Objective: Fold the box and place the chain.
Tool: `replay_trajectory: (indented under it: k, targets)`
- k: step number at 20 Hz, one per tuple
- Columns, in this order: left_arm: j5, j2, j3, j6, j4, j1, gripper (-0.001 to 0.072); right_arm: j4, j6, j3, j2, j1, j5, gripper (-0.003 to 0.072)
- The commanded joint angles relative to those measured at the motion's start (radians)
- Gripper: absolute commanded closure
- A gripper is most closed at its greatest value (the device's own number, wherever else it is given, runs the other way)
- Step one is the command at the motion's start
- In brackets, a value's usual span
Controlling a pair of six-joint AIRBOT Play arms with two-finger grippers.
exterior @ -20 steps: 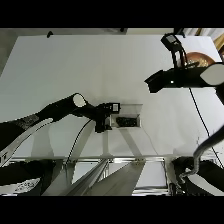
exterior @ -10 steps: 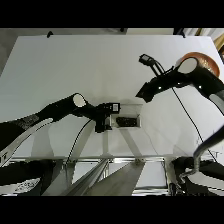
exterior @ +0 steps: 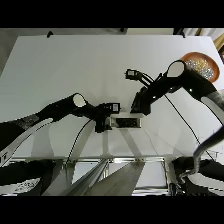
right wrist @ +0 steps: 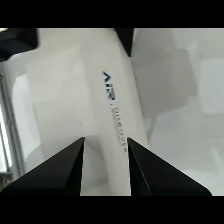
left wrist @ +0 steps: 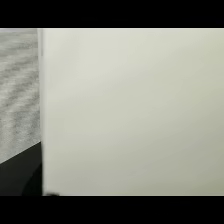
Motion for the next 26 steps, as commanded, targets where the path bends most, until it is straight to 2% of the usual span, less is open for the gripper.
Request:
replay_trajectory:
  k: [1, 7, 13, 20, 26]
  targets:
    - [0.000, 0.001, 0.000, 0.000, 0.000, 0.000, 0.0699, -0.005, -0.006, 0.000, 0.055, 0.012, 0.029, 0.0367]
    - [0.000, 0.001, 0.001, 0.000, 0.000, 0.000, 0.0699, -0.130, 0.001, -0.010, 0.066, 0.111, -0.029, 0.0372]
    - [0.000, 0.001, 0.000, 0.000, 0.000, 0.000, 0.0699, -0.129, 0.001, -0.084, 0.066, 0.141, -0.071, 0.0382]
    - [0.000, 0.001, 0.000, 0.000, 0.000, 0.000, 0.0699, -0.148, 0.002, -0.100, 0.069, 0.203, -0.134, 0.0382]
    - [0.000, 0.001, 0.000, 0.000, 0.000, 0.000, 0.0699, -0.171, 0.003, -0.185, 0.136, 0.217, -0.272, 0.0382]
